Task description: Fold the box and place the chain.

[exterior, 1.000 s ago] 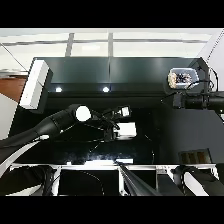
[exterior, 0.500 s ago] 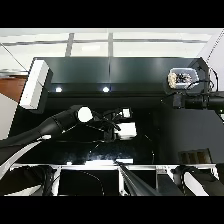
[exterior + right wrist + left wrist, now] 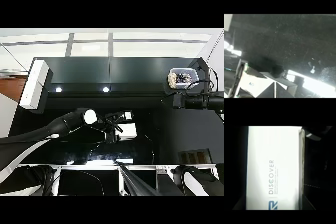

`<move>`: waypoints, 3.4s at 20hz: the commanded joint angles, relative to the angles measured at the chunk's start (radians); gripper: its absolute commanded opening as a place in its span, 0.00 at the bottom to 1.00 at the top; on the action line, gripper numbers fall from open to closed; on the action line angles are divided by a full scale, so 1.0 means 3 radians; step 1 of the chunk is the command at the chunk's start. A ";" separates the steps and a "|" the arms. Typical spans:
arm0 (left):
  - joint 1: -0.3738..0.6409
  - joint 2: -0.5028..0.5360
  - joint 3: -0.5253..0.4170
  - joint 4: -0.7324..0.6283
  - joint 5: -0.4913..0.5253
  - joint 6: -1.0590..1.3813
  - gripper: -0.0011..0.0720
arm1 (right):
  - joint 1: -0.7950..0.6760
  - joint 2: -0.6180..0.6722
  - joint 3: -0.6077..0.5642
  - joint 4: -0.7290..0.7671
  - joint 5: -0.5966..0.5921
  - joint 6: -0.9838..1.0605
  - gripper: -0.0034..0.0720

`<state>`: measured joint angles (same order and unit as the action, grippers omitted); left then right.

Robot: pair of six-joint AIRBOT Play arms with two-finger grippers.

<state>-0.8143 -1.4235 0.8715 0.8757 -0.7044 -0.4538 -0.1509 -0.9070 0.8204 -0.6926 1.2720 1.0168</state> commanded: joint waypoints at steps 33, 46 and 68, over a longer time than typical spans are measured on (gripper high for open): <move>0.4855 0.2750 -0.0983 0.1372 -0.1665 -0.1858 0.41 | 0.0001 0.0001 0.0003 0.0001 -0.0195 -0.0228 0.08; 0.5901 0.2271 -0.1330 0.0417 -0.0726 -0.0066 0.41 | 0.0001 0.0001 0.0003 0.0003 -0.0203 -0.0085 0.08; 0.5479 0.1574 -0.1034 -0.0051 -0.0286 0.0287 0.98 | 0.0001 0.0001 0.0004 0.0004 -0.0243 0.0067 0.08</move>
<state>0.8291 -0.9916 0.5167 0.8383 -0.7521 -0.3092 -0.1509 -0.9070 0.8204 -0.6922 1.1908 1.0359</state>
